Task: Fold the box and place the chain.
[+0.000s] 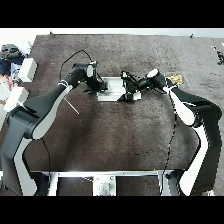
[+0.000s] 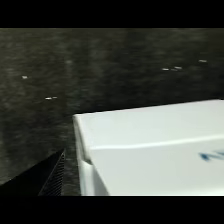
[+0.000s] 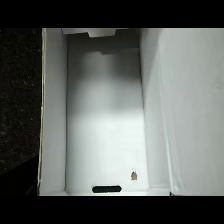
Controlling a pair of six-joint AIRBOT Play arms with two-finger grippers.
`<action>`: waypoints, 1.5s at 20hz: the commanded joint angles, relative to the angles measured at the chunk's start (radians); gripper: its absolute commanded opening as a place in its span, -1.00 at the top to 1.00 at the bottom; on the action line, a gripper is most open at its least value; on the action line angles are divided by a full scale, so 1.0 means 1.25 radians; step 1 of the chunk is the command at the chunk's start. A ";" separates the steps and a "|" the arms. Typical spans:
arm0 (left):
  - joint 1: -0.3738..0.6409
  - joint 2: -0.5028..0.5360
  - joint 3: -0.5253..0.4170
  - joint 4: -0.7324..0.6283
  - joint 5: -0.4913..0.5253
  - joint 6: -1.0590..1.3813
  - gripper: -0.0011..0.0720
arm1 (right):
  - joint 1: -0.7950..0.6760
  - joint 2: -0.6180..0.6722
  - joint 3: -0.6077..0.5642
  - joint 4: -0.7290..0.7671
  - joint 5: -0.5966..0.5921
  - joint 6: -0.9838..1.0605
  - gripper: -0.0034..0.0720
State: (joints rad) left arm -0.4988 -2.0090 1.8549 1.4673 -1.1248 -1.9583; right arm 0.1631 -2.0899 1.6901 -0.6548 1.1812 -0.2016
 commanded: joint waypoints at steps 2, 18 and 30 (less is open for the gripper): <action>-0.025 -0.035 0.049 0.144 -0.076 -0.082 -0.16 | 0.000 0.001 0.000 0.000 0.000 0.000 -0.19; -0.033 -0.034 0.058 0.118 -0.016 0.003 -0.91 | 0.000 0.001 0.000 0.000 0.000 0.000 -0.19; -0.012 0.053 0.167 0.110 -0.156 0.314 -0.91 | 0.000 0.001 0.000 0.000 0.000 0.000 -0.19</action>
